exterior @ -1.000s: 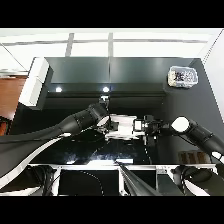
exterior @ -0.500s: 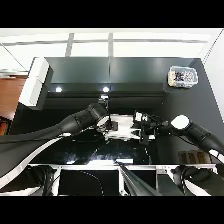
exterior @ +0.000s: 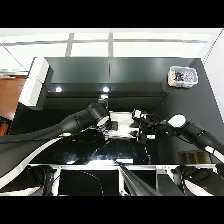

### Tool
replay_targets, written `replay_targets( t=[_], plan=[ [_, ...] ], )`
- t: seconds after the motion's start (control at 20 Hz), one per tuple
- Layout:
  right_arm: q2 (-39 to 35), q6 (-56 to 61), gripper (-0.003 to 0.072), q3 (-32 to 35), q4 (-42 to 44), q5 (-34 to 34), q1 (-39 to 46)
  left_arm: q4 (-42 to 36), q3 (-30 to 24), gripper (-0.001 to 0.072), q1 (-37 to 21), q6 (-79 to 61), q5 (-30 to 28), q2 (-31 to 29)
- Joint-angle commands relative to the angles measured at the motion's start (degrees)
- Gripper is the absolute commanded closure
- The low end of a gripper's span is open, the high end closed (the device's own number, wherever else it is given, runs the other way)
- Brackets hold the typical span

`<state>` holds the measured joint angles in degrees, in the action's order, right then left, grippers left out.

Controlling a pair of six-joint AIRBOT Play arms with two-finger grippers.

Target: Fold the box and place the chain.

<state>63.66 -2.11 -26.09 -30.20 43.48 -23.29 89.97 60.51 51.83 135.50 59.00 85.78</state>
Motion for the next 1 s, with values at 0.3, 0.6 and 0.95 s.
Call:
replay_targets(
  t=[0.3,0.6,0.95],
  plan=[
    [-1.18,9.79,0.0644,-0.09,-3.34,0.52,1.25,-0.46,-0.02,0.0681,0.00,-0.04,0.11,0.02],
    [-14.25,45.09,0.0647,-1.44,-15.93,18.69,22.32,-0.46,-0.02,0.0682,0.00,-0.04,0.20,0.02],
    [-9.51,71.41,0.0648,5.64,-17.14,19.30,46.03,-0.48,-0.02,0.0681,-0.02,-0.04,0.20,0.02]
  ],
)
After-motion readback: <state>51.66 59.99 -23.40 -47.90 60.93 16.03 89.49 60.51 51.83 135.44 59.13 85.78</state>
